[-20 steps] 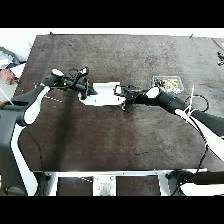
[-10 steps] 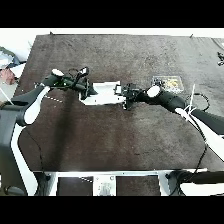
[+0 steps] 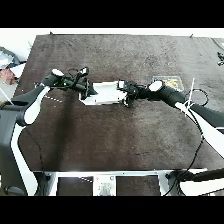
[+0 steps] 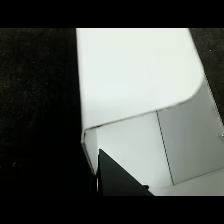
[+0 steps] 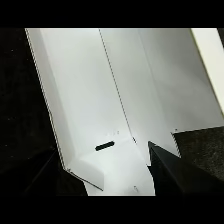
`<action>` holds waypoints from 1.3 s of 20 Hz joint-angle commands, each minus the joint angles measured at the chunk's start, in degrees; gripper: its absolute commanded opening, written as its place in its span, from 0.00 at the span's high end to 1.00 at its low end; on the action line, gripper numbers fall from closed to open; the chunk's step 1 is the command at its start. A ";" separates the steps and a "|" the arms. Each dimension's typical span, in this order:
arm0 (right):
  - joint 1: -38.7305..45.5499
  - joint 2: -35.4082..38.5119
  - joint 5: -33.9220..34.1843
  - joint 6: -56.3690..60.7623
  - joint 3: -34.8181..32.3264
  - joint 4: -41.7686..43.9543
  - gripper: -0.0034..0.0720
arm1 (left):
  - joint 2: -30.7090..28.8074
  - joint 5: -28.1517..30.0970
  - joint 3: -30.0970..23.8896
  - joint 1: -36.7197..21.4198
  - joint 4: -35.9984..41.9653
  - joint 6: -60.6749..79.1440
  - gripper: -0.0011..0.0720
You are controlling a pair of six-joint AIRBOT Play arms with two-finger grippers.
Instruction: Fold the box and place the chain.
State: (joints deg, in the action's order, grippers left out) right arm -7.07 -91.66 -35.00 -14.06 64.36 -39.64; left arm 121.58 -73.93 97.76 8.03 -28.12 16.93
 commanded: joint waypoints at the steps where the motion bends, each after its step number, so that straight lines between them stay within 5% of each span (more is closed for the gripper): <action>1: 0.31 -0.22 0.26 -1.92 0.70 0.44 0.16 | 0.02 0.00 -0.02 0.02 0.02 0.02 0.97; 13: 4.07 -7.28 -11.76 -1.14 11.30 0.46 0.16 | 0.02 0.00 -0.02 0.02 0.07 0.02 0.97; 26: 4.90 -11.74 -15.74 -1.38 17.16 0.44 0.16 | 0.02 0.00 -0.02 0.02 0.09 0.02 0.97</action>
State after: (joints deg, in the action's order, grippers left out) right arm -2.22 -101.78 -49.19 -15.94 79.18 -39.24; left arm 121.60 -73.93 97.76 8.03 -28.03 16.93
